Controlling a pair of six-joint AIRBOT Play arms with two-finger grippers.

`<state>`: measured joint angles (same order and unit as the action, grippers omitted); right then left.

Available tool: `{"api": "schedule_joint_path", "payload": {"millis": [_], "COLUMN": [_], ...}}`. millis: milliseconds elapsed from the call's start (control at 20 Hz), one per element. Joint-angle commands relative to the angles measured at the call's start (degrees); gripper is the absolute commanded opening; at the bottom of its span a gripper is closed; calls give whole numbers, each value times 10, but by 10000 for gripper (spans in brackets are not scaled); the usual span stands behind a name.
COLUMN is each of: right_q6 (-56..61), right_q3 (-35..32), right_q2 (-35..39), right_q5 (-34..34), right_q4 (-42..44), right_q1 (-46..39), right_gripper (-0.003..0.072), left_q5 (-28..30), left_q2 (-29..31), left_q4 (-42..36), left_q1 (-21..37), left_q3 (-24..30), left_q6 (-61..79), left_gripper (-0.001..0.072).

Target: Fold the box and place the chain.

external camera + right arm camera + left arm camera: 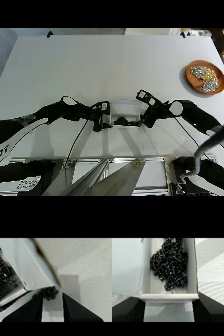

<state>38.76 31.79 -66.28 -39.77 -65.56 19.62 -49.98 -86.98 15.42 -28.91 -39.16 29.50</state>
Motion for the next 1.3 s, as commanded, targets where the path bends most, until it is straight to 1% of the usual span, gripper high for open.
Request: {"api": "schedule_joint_path", "payload": {"millis": [0, 150, 200, 300, 350, 400, 450, 750, 900, 1050, 1150, 1250], "right_q6": [0, 0, 0, 0, 0, 0, 0, 5, 31, 35, 38, 50], "right_q3": [0, 0, 0, 0, 0, 0, 1, 1, 12, 53, 92, 135], "right_q2": [-9, -16, -21, -20, -15, -7, 4, 103, 164, 215, 224, 224], "right_q5": [5, 7, 7, 5, -1, -7, -13, -56, -117, -200, -249, -276], "right_q4": [0, 1, 1, 1, 0, -2, -3, -48, -52, -51, -38, 1], "right_q1": [1, 1, 1, 1, 1, 1, 1, 1, -1, -1, -1, 0], "right_gripper": [239, 236, 217, 151, 100, 31, 18, 18, 18, 18, 18, 18], "left_q5": [0, 0, 0, 0, 0, 0, 0, 0, 0, 0, 0, 0], "left_q2": [0, 0, 0, 0, 0, 0, 0, 0, 0, 0, 0, 0], "left_q4": [0, 0, 0, 0, 0, 0, 0, 0, 0, 0, 0, 0], "left_q1": [0, 0, 0, 0, 0, 0, 0, 0, 0, 0, 0, 0], "left_q3": [0, 0, 0, 0, 0, 0, 0, 0, 0, 0, 0, 0], "left_q6": [0, 0, 0, 0, 0, 0, 0, 0, 0, 0, 0, 0], "left_gripper": [207, 207, 207, 207, 207, 207, 207, 207, 207, 207, 207, 207]}}
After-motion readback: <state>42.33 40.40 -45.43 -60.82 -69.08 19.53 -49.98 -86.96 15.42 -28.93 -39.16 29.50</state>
